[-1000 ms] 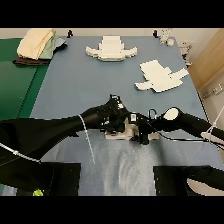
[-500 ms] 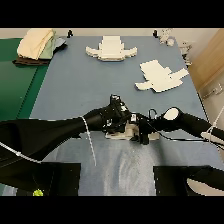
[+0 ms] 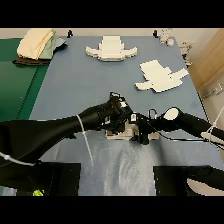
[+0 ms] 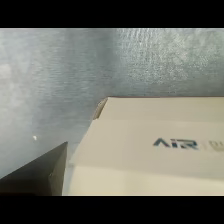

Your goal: Fold the box.

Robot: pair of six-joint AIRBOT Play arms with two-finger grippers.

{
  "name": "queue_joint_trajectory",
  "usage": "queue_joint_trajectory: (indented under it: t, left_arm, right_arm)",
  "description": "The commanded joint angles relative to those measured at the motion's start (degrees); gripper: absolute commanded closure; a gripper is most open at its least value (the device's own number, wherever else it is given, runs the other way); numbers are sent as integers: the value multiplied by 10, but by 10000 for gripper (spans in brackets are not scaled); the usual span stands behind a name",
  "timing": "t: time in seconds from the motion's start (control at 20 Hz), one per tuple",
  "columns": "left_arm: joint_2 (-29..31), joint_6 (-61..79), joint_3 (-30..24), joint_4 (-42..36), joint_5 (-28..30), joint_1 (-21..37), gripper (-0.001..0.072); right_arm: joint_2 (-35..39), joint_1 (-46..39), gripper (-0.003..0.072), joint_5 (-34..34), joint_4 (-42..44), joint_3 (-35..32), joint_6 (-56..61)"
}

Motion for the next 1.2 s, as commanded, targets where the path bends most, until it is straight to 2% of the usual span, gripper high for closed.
queue_joint_trajectory:
  t: [0.0,0.1,0.15,0.25,0.5,0.65,0.75,0.8,0.9,1.1,1.15]
  left_arm:
    - [48,12,13,3,-62,0,192]
    - [89,12,16,3,-97,0,194]
    - [109,12,17,3,-105,0,296]
    - [141,18,17,3,-108,0,691]
    - [171,117,17,-21,-92,0,694]
    - [172,233,16,-19,-89,0,694]
    - [187,328,4,-37,-84,24,695]
    - [205,381,-17,-47,-68,45,695]
    - [265,500,-84,-75,4,107,695]
    - [386,869,-238,-184,136,250,689]
    - [398,944,-268,-228,159,285,435]
  right_arm:
    - [0,0,87,0,0,0,0]
    - [0,0,87,0,0,0,0]
    - [0,0,87,0,0,0,0]
    - [0,0,87,0,0,0,0]
    - [0,0,87,0,0,0,0]
    - [0,0,87,0,0,0,0]
    - [0,0,87,0,0,0,0]
    - [0,0,87,0,0,0,0]
    - [0,0,87,0,0,0,0]
    - [0,0,87,0,0,0,0]
    - [0,0,87,0,0,0,0]
